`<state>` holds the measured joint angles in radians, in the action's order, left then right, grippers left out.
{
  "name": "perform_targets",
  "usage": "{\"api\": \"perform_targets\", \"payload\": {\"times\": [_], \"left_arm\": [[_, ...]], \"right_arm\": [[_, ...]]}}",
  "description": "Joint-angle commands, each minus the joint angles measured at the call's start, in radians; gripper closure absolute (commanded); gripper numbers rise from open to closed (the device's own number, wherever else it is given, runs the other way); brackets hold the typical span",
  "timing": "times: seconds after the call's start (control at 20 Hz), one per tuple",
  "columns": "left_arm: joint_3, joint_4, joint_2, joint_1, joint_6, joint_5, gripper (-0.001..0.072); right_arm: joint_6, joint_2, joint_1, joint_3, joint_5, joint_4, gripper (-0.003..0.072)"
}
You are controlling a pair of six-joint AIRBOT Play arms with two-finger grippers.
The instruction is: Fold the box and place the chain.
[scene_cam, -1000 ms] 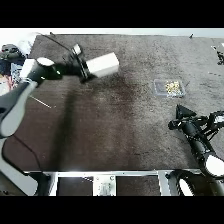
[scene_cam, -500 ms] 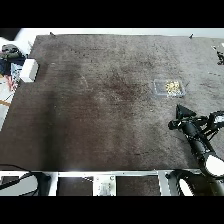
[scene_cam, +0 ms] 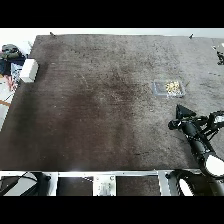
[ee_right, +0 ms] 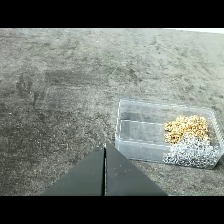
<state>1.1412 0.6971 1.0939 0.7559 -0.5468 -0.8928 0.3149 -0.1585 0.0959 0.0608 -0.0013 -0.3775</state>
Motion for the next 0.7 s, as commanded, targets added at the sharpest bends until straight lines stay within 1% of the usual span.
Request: {"api": "perform_targets", "payload": {"times": [0.0, 0.1, 0.15, 0.2, 0.3, 0.35, 0.45, 0.65], "left_arm": [[-0.202, -0.028, -0.01, 0.032, 0.103, 0.126, 0.0704], [-0.312, -0.032, -0.006, 0.032, 0.138, 0.241, 0.0704], [-0.35, -0.031, 0.006, 0.032, 0.142, 0.267, 0.0701], [-0.372, -0.031, 0.032, 0.032, 0.177, 0.245, 0.0701], [-0.373, -0.041, 0.108, 0.032, 0.29, 0.12, 0.0701], [-0.373, -0.049, 0.141, 0.032, 0.293, 0.105, 0.0701], [-0.373, -0.052, 0.198, 0.032, 0.294, 0.125, 0.0702], [-0.373, -0.054, 0.251, 0.03, 0.304, 0.204, 0.0702]], "right_arm": [[0.0, 0.0, 0.0, 0.0, 0.0, 0.0, 0.0674], [0.0, 0.0, 0.0, 0.0, 0.0, 0.0, 0.0674], [0.0, 0.0, 0.0, 0.0, 0.0, 0.0, 0.0674], [0.0, 0.0, 0.0, 0.0, 0.0, 0.0, 0.0675], [0.0, 0.0, 0.0, 0.0, 0.0, 0.0, 0.0675], [0.0, 0.0, 0.0, 0.0, 0.0, 0.0, 0.0674], [0.0, 0.0, 0.0, 0.0, 0.0, 0.0, 0.0675], [0.0, 0.001, 0.0, 0.0, 0.0, 0.0, 0.0674]]}}
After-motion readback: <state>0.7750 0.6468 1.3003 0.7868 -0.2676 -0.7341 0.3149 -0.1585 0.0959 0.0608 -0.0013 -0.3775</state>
